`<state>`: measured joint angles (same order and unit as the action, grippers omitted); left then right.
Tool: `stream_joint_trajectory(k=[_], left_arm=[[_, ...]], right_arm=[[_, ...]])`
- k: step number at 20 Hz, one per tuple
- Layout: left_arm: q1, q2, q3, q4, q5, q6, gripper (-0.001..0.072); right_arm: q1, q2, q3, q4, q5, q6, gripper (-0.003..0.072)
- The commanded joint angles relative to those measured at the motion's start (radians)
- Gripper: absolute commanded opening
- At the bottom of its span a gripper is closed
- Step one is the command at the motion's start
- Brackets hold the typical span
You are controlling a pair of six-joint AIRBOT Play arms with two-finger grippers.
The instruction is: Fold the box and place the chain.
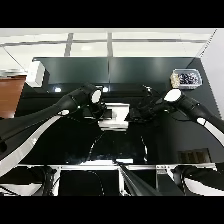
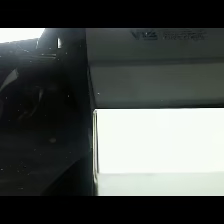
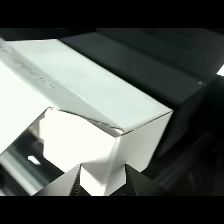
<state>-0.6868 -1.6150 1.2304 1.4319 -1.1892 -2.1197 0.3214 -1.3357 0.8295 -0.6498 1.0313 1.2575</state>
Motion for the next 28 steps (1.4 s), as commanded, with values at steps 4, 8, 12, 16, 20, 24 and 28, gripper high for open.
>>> stream_joint_trajectory(k=[4, 8, 12, 16, 20, 24, 28], left_arm=[[0.0, 0.0, 0.0, -0.001, 0.0, 0.0, 0.0028], [0.0, 0.0, 0.0, -0.001, 0.0, 0.0, 0.0028], [0.0, 0.0, 0.001, 0.0, 0.0, 0.0, 0.0028], [0.0, 0.0, 0.0, 0.0, 0.001, 0.0, 0.0028], [0.0, 0.0, 0.001, 0.0, 0.003, 0.0, 0.0028], [0.0, 0.0, 0.0, 0.0, 0.003, 0.0, 0.0028], [0.0, 0.0, 0.0, 0.0, 0.003, 0.0, 0.0028]], right_arm=[[0.13, -0.003, 0.079, -0.315, -0.081, 0.319, 0.0302], [0.232, -0.039, 0.172, -0.568, -0.055, 0.607, 0.0302], [0.343, -0.144, 0.302, -0.781, 0.085, 0.836, 0.0302], [0.377, -0.183, 0.319, -0.809, 0.143, 0.972, 0.0301], [0.377, -0.197, 0.319, -0.775, 0.147, 1.006, 0.0301], [0.377, -0.207, 0.319, -0.764, 0.146, 1.033, 0.0072], [0.377, -0.209, 0.319, -0.758, 0.153, 1.043, 0.0015]])
